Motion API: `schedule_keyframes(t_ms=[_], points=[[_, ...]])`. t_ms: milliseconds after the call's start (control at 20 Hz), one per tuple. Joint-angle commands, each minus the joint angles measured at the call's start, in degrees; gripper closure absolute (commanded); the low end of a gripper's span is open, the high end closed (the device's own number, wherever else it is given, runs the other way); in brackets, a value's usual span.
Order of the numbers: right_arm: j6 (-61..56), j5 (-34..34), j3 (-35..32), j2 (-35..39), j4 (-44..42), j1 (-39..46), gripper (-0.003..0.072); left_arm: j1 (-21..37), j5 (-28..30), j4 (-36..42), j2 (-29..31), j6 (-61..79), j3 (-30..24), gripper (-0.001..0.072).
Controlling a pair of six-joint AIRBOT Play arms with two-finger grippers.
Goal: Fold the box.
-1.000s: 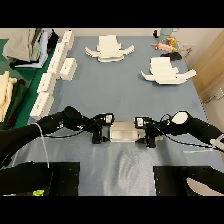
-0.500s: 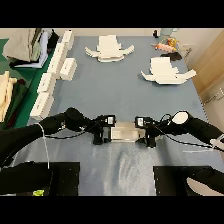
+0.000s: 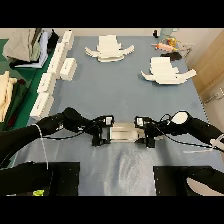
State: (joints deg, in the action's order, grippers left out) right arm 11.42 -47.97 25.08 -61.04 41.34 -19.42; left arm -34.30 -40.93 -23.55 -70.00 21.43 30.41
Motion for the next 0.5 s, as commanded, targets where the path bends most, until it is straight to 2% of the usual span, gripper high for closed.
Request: schedule_keyframes(t_ms=[0, 450], points=[[0.15, 0.02, -0.02, 0.02, 0.22, 0.04, 0.028, 0.74, -0.55, -2.25, 0.11, -1.16, -0.79, 0.0009], [0.15, 0.02, -0.02, 0.02, 0.22, 0.04, 0.028, -3.82, 5.25, -1.73, 0.04, -3.1, -0.76, 0.0009]])
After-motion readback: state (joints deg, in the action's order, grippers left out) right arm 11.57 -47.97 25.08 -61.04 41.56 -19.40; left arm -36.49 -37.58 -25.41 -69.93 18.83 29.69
